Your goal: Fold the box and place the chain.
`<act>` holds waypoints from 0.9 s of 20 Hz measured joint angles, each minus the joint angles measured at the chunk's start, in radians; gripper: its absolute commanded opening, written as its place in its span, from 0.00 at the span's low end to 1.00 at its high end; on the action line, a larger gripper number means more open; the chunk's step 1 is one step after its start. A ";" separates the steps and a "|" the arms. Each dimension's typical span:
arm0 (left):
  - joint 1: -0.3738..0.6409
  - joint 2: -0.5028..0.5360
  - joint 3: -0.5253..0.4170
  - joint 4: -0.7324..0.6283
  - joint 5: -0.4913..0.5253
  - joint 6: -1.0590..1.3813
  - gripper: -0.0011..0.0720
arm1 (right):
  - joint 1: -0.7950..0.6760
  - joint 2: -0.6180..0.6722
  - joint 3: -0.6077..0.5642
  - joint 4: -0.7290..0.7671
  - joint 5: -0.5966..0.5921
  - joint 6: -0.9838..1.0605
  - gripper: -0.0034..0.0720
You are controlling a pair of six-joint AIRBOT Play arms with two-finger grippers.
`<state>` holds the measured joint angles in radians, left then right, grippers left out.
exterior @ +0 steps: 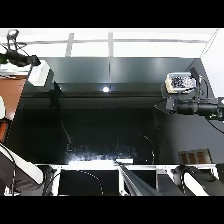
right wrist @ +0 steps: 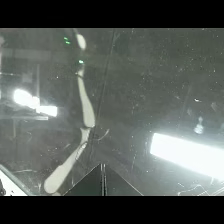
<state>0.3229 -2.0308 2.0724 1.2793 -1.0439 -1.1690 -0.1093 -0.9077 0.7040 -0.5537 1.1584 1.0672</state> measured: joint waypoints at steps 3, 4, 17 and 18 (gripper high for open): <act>-0.008 0.088 0.005 -0.009 -0.134 -0.087 0.45 | 0.000 0.000 0.000 0.000 -0.001 0.000 0.06; -0.013 0.119 -0.008 -0.016 -0.185 -0.127 0.17 | 0.000 0.000 0.000 -0.001 0.001 0.000 0.06; -0.454 0.971 -1.018 -0.096 0.063 -0.204 0.05 | -0.002 0.160 -0.008 -0.468 -0.150 0.182 0.06; -0.474 1.035 -1.112 -0.094 0.126 -0.204 0.05 | -0.002 0.167 -0.020 -0.500 -0.199 0.189 0.07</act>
